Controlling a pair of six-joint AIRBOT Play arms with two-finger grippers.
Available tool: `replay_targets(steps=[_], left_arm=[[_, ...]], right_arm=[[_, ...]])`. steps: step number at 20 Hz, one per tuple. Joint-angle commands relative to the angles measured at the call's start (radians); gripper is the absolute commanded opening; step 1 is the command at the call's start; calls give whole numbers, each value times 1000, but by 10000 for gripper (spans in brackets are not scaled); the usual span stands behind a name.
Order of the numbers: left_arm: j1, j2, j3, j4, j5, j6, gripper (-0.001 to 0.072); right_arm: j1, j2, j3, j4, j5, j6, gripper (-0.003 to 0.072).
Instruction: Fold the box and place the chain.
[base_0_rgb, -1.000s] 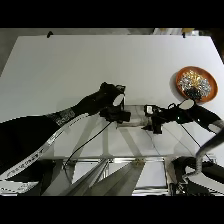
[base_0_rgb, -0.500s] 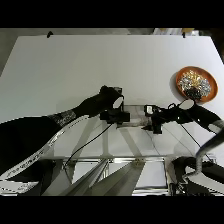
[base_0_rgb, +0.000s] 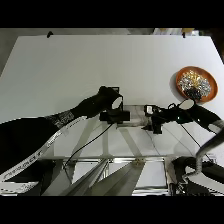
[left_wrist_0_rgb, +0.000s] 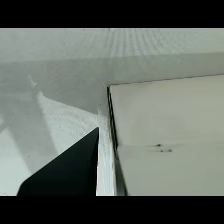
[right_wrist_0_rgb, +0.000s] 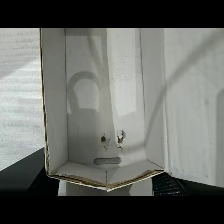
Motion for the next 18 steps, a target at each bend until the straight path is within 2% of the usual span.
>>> replay_targets(steps=[1,7,9,12,13,18], left_arm=[[-9,0,0,15,11,-17,202],[-25,-15,0,16,18,-35,198],[-25,-15,0,13,18,-60,129],[-25,-15,-1,19,18,-62,120],[-25,-15,0,21,18,-62,0],[-24,-15,0,29,13,-56,8]], right_arm=[[0,1,1,0,0,0,299],[0,1,1,0,0,0,299],[0,1,1,0,0,0,299],[0,1,1,0,0,0,299],[0,1,1,0,0,0,299],[0,1,1,0,0,0,299]])
